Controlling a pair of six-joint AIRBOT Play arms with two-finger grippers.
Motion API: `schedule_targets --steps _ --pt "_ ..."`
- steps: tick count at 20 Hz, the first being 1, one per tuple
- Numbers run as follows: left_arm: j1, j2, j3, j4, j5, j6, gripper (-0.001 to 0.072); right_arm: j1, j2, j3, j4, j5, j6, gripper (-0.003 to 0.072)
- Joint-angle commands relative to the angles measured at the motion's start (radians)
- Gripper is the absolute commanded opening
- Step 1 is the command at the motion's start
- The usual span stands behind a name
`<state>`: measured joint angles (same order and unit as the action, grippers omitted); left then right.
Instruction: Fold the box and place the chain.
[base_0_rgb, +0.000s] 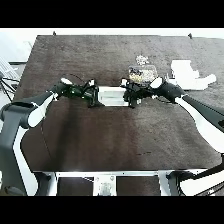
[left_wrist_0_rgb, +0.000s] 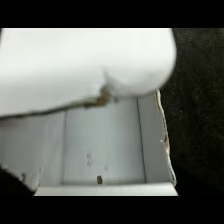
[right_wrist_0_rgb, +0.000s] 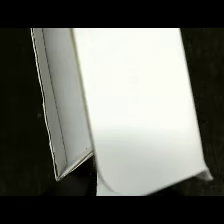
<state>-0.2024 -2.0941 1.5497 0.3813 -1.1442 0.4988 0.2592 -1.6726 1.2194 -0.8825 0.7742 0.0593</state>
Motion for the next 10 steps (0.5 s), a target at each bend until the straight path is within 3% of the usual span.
schedule_targets --steps 1,5,6,8,10 --pt "-0.002 0.0 0.001 -0.001 0.002 0.0 0.0532 0.029 -0.003 -0.001 0.054 -0.025 -0.043 0.0194" --pt "-0.001 0.0 0.001 -0.001 0.002 0.0 0.0532 0.039 -0.026 -0.001 0.064 -0.084 -0.042 0.0199" --pt "-0.002 0.0 0.001 -0.001 0.002 0.0 0.0531 0.039 -0.029 -0.001 0.064 -0.084 -0.042 0.0256" --pt "-0.002 0.0 0.001 -0.001 0.002 0.0 0.0532 0.038 -0.03 0.0 0.063 -0.087 -0.042 0.0524" --pt "-0.002 0.0 0.001 -0.001 0.002 0.0 0.0532 0.038 -0.03 0.0 0.061 -0.087 -0.042 0.0557"
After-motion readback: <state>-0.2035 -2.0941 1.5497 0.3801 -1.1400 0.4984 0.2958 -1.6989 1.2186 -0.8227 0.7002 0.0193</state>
